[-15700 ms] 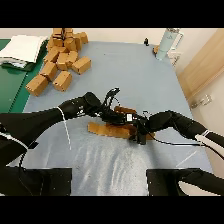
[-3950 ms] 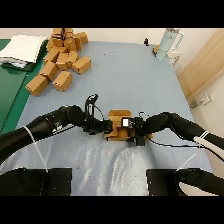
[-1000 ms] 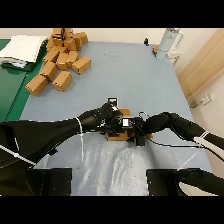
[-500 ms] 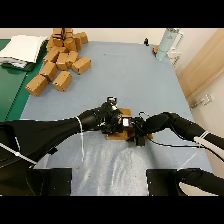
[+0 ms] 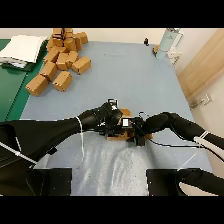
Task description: Fold the box.
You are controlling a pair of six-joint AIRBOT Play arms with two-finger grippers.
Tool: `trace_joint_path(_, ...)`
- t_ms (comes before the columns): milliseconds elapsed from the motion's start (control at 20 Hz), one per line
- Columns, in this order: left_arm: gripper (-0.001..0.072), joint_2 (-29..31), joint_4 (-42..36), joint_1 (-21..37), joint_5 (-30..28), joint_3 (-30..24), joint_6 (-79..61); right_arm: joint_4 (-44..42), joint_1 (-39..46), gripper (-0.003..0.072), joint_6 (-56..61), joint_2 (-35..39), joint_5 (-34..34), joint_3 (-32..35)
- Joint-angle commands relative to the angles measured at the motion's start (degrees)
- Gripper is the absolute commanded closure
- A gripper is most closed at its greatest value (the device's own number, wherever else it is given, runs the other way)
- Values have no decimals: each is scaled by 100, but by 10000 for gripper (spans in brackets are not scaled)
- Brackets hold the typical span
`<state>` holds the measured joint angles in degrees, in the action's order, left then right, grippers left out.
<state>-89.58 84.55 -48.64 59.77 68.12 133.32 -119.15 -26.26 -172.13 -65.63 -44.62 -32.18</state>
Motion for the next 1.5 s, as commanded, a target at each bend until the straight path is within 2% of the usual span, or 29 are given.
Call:
trace_joint_path(0, 331, 7, -468, 157, 205, 44, -20, -13, -2, 168, 15, -2, 0, 0)
trace_joint_path(450, 331, 7, -1453, 1137, 1113, 811, -813, -13, -2, 168, 15, -2, 0, 0)
trace_joint_path(700, 331, 4, -2704, 1917, 1471, 866, -1652, -13, -2, 168, 15, -2, 2, 0)
trace_joint_path(900, 331, 7, -3477, 2435, 1681, 872, -2785, -13, -2, 168, 15, -2, 0, 0)
trace_joint_path(1050, 332, 4, -3491, 2763, 1958, 874, -3845, -13, -2, 168, 15, -2, 0, 0)
trace_joint_path(1200, 333, 4, -3464, 3053, 1803, 876, -5254, -13, -2, 168, 15, -2, 0, 0)
trace_joint_path(1250, 422, 4, -3458, 3130, 1735, 876, -5928, -13, -2, 168, 15, -2, 0, 0)
trace_joint_path(1300, 654, 4, -3434, 3189, 1646, 876, -6594, -13, -2, 168, 15, -2, 0, 0)
trace_joint_path(1350, 698, 4, -3394, 3239, 1539, 872, -7291, -13, -2, 168, 15, -2, 0, 0)
trace_joint_path(1450, 700, 7, -3217, 3270, 1397, 837, -8179, -13, -2, 168, 15, -2, 0, 0)
